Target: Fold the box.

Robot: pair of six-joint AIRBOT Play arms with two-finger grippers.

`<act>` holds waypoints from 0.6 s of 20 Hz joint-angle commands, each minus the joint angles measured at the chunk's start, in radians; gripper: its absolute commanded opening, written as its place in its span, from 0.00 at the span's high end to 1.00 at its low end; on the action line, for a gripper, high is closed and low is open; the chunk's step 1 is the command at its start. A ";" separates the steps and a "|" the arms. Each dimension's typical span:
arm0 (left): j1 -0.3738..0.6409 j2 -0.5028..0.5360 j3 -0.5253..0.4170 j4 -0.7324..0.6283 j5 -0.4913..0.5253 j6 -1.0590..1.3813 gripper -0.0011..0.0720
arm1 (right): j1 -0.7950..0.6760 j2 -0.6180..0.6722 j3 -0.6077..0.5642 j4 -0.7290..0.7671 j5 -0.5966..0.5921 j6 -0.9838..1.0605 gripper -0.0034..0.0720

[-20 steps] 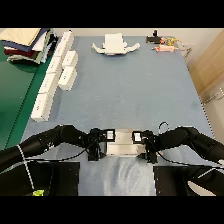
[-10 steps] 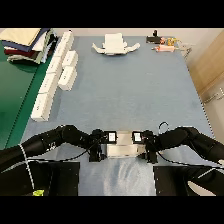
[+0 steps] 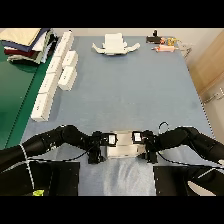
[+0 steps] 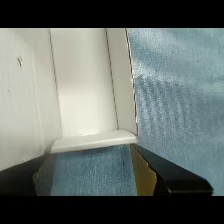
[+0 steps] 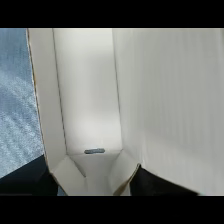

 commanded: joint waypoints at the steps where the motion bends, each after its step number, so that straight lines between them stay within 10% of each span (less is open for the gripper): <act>1: -0.002 -0.001 0.001 -0.046 0.024 -0.008 0.06 | 0.000 0.000 0.000 0.000 0.000 0.000 0.26; 12: -0.057 -0.054 -0.006 -0.050 0.100 -0.081 0.06 | 0.000 0.000 0.000 0.000 0.000 0.000 0.26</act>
